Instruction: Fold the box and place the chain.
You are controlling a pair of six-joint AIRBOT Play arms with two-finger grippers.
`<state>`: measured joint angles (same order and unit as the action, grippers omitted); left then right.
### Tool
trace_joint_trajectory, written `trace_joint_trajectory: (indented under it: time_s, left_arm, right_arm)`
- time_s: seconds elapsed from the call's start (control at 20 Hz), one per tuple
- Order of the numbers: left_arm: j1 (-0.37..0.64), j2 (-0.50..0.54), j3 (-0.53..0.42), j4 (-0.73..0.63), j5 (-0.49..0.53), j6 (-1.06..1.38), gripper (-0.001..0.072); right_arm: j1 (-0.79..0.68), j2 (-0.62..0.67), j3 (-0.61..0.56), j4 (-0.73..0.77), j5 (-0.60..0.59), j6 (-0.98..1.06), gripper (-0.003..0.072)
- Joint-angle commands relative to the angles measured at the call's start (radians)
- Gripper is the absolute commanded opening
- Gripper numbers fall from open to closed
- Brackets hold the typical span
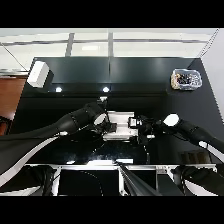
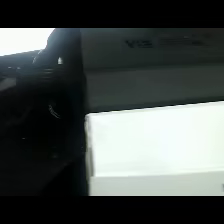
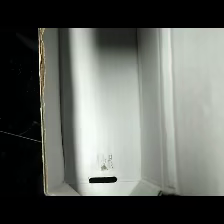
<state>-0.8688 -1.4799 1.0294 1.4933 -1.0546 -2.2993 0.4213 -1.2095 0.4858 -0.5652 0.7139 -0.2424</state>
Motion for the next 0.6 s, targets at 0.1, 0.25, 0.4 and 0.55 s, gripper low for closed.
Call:
trace_joint_trajectory:
  time_s: [0.1,0.25,0.4,0.55]
  left_arm:
    - [0.0,-0.002,0.001,-0.018,0.011,0.014,0.0023]
    - [0.002,-0.002,0.008,-0.043,-0.002,0.014,0.0229]
    - [0.002,-0.002,0.028,-0.031,-0.012,0.014,0.0386]
    - [0.004,-0.005,0.029,-0.016,-0.014,0.014,0.0181]
  right_arm:
    - [0.0,0.0,0.0,-0.001,-0.001,-0.003,0.0201]
    - [0.0,0.0,0.0,-0.001,-0.001,-0.003,0.0201]
    - [0.0,0.0,0.0,-0.001,-0.001,-0.003,0.0201]
    - [0.0,0.0,0.0,-0.001,-0.001,-0.003,0.0201]
